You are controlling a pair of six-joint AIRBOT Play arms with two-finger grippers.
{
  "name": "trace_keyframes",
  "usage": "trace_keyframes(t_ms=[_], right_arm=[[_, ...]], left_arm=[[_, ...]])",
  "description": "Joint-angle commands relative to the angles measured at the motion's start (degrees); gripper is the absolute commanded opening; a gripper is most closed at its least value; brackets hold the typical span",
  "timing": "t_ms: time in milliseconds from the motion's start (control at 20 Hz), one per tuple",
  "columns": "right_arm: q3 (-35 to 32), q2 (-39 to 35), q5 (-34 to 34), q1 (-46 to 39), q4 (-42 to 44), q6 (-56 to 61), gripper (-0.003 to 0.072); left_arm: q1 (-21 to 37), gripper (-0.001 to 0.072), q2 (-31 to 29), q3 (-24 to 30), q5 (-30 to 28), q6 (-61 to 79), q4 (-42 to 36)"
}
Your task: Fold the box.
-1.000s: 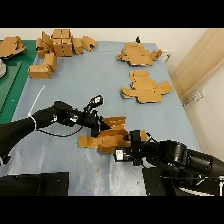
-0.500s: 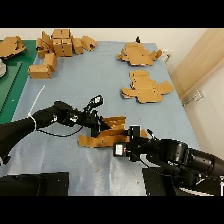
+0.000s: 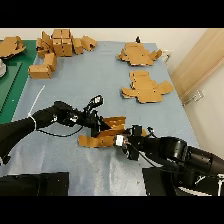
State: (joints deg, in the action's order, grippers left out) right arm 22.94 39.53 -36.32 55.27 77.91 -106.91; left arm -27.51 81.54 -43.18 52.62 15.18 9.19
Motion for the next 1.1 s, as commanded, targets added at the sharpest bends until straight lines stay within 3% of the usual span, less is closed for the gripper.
trace_keyframes(t_ms=[0,150,350,550,850,1050], right_arm=[[0.02,0.15,1.33,-4.79,5.16,-0.09,0.0571],[0.02,0.15,1.53,-5.95,10.38,-14.21,0.0571],[-0.13,0.02,1.29,-8.02,13.60,-14.71,0.0571],[-1.70,-1.53,2.91,-12.02,21.59,-23.56,0.0571],[-1.70,-2.10,-2.36,-24.41,39.76,-42.62,0.0572],[-1.70,-1.42,-3.69,-26.84,43.39,-49.35,0.0572]], left_arm=[[-0.02,0.0011,0.02,0.02,0.00,0.00,0.00],[-0.02,0.0012,0.02,0.02,0.00,0.00,0.00],[-0.02,0.0012,0.02,0.02,0.00,0.00,0.00],[-0.02,0.0011,0.02,0.02,0.00,0.00,0.00],[-0.02,0.0011,0.02,0.04,0.00,0.00,0.00],[-0.02,0.0012,0.02,0.02,0.00,0.00,0.00]])
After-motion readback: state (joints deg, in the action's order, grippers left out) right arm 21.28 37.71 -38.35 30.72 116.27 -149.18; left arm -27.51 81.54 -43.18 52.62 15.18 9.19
